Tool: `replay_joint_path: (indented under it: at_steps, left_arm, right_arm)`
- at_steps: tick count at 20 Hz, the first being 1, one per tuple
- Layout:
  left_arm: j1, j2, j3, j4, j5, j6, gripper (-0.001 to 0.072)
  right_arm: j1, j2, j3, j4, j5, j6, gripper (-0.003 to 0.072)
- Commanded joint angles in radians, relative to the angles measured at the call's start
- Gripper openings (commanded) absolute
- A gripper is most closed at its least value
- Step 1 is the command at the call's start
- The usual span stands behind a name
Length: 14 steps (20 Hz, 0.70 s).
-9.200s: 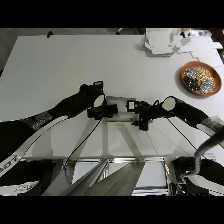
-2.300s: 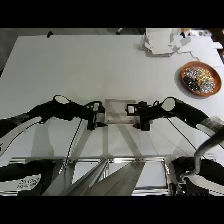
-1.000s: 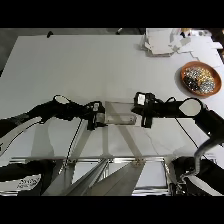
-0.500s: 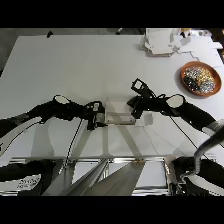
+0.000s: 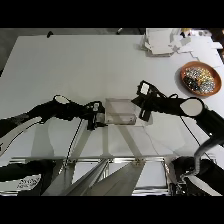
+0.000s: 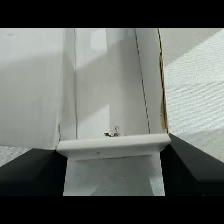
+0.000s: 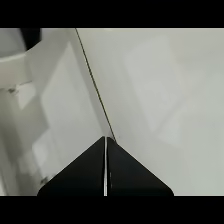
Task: Fold the box and place the chain.
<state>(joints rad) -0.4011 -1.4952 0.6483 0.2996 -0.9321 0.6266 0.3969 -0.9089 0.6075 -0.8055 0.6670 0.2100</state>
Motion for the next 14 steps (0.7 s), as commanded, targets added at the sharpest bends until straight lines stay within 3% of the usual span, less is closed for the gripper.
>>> replay_joint_path:
  at_steps: [1,3,5,7,14]
  left_arm:
    - [0.001,0.0,0.0,0.0,0.0,0.0,0.0087]
    - [0.001,0.0,0.0,0.0,0.0,0.0,0.0087]
    - [0.001,0.001,0.0,0.001,0.0,0.0,0.0087]
    - [0.001,0.0,0.0,0.0,0.0,0.0,0.0087]
    - [0.001,0.001,0.0,0.0,0.0,0.0,0.0087]
  right_arm:
    - [0.0,0.077,0.0,-0.209,0.25,0.01,0.0021]
    - [0.0,0.055,-0.001,-0.307,0.32,0.014,0.0021]
    - [0.0,0.027,-0.001,-0.347,0.32,0.022,0.0036]
    - [0.0,-0.017,-0.001,-0.336,0.299,0.022,0.0133]
    - [0.0,-0.201,-0.001,-0.256,0.285,-0.089,0.0135]
